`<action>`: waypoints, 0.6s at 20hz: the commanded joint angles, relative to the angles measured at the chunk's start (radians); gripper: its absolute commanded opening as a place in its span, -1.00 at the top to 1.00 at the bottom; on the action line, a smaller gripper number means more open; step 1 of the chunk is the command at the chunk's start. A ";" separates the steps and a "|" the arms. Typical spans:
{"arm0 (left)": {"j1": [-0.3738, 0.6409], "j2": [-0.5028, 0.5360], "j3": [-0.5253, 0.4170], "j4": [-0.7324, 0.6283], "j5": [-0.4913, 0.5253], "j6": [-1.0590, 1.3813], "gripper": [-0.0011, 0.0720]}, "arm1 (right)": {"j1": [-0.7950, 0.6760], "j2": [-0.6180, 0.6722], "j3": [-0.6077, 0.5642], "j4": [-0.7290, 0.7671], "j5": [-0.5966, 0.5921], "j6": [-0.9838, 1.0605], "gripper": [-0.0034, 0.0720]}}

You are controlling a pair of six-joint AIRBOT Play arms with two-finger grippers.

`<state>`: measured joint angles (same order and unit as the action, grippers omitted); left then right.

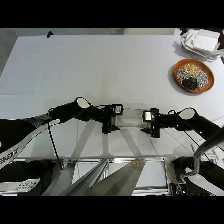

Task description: Fold the box and place the chain.

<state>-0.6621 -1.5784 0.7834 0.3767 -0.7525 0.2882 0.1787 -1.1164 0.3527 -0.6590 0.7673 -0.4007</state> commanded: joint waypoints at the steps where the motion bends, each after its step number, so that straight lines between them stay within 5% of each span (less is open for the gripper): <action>1: 0.000 -0.001 0.000 0.000 0.000 0.000 -0.02 | 0.000 0.006 0.000 0.000 -0.006 0.046 -0.97; 6: 0.000 -0.001 0.000 0.000 0.000 0.000 -0.02 | 0.000 0.120 0.000 -0.100 -0.024 0.173 -0.96; 12: 0.000 -0.001 0.000 0.000 0.000 0.000 -0.02 | 0.000 0.304 0.000 -0.509 0.045 0.544 -0.95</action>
<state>-0.6628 -1.5799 0.7834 0.3752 -0.7490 0.2882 0.1787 -0.8902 0.3519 -0.9657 0.7788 -0.0521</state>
